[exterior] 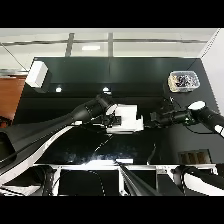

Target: Fold the box and place the chain.

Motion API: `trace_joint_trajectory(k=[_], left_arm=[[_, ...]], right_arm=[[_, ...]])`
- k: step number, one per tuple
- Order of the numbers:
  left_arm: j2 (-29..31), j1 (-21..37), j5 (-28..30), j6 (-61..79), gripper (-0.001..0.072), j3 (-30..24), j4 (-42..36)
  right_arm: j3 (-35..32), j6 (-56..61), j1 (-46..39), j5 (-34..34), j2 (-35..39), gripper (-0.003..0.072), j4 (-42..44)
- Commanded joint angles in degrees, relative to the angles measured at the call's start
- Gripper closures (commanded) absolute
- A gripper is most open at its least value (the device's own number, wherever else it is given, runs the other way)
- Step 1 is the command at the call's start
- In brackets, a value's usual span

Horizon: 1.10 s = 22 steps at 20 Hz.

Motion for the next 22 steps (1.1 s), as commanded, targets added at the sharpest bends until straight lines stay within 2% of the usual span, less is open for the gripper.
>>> trace_joint_trajectory(k=[1, 2, 5, 11, 13, 14, 22], left_arm=[[0.0, 0.0, 0.1, 0.0, 0.0681, 0.0, 0.0], [0.0, 0.0, 0.1, 0.0, 0.0682, 0.0, 0.0], [0.0, 0.0, 0.1, 0.0, 0.0682, 0.0, 0.1], [0.0, 0.0, 0.1, 0.0, 0.0681, 0.0, 0.2], [0.0, 0.0, 0.1, 0.0, 0.0682, 0.0, 0.2], [0.0, 0.0, 0.1, 0.0, 0.0682, 0.0, 0.2], [0.0, 0.0, 0.1, 0.0, 0.0681, 0.0, 0.2]], right_arm=[[2.2, -1.0, 0.3, 3.1, -0.1, 0.0270, 0.7], [2.2, -1.0, 0.7, 3.1, -0.1, 0.0148, 0.7], [2.2, -0.7, 3.9, 1.7, -0.1, 0.0145, 0.9], [5.1, 5.7, 13.0, -5.6, -0.1, 0.0148, -1.7], [7.1, 10.5, 16.5, -7.7, -0.1, 0.0150, -6.1], [8.0, 13.1, 17.8, -8.3, -0.1, 0.0197, -8.9], [13.4, 29.9, 24.7, -8.8, -0.1, 0.0198, -26.1]])
